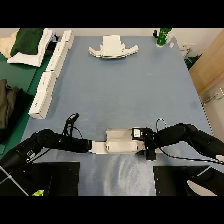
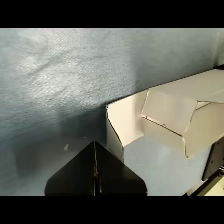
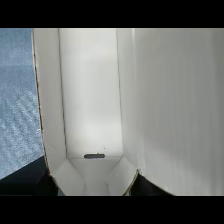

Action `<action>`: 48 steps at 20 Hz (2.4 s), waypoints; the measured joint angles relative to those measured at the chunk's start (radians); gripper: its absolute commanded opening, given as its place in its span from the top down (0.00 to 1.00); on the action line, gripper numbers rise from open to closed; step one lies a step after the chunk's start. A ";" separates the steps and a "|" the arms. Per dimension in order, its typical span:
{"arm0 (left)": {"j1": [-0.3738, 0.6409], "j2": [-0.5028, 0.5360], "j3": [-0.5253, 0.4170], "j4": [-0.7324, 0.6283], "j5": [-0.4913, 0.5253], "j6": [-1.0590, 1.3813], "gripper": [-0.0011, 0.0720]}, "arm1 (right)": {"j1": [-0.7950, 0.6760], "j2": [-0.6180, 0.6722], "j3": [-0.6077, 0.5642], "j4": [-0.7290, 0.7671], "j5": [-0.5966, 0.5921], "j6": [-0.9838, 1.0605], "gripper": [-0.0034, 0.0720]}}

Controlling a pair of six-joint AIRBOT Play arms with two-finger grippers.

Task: Fold the box.

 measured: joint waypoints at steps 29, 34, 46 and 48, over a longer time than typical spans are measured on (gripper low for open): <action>-0.146 -0.024 0.098 -0.129 0.103 -0.031 0.34 | 0.000 0.000 0.000 0.000 -0.001 0.000 0.27; -0.238 -0.034 0.139 -0.016 0.126 -0.193 0.37 | 0.000 0.000 0.000 0.000 0.001 0.000 0.27; -0.514 -0.393 0.499 0.505 -0.053 -0.799 0.43 | 0.000 0.000 0.000 0.000 0.000 0.000 0.27; -0.540 -0.440 0.553 0.550 -0.105 -0.853 0.43 | 0.000 0.000 0.000 0.000 0.000 0.000 0.27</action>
